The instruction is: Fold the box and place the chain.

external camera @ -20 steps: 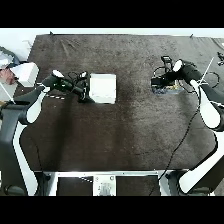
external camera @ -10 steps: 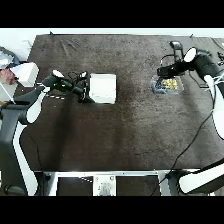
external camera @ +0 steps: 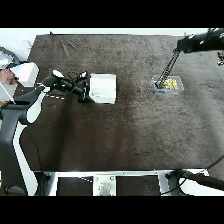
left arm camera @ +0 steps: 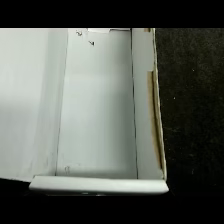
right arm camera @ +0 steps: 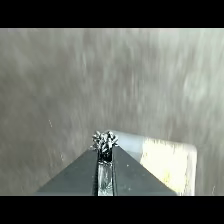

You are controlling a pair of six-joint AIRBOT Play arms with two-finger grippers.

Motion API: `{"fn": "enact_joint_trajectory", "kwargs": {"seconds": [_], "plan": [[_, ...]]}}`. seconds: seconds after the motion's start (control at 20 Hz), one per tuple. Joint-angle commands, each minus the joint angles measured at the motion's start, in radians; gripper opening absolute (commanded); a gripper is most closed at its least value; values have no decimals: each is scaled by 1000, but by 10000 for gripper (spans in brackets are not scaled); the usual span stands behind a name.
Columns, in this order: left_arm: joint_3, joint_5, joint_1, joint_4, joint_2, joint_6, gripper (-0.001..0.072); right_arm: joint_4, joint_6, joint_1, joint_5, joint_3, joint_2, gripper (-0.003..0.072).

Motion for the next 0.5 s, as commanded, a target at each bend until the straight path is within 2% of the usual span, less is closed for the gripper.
{"fn": "enact_joint_trajectory", "kwargs": {"seconds": [0.0, 0.3, 0.45], "plan": [[1, 0, -1, 0, 1, 0, 370, 4, -27, 60, -82, 1, 105, -21], [1, 0, -1, 0, 1, 0, 370, 5, -27, 186, -187, 1, 122, -21], [1, 0, -1, 0, 1, 0, 370, 4, -27, 256, -186, 0, 121, -21]]}}
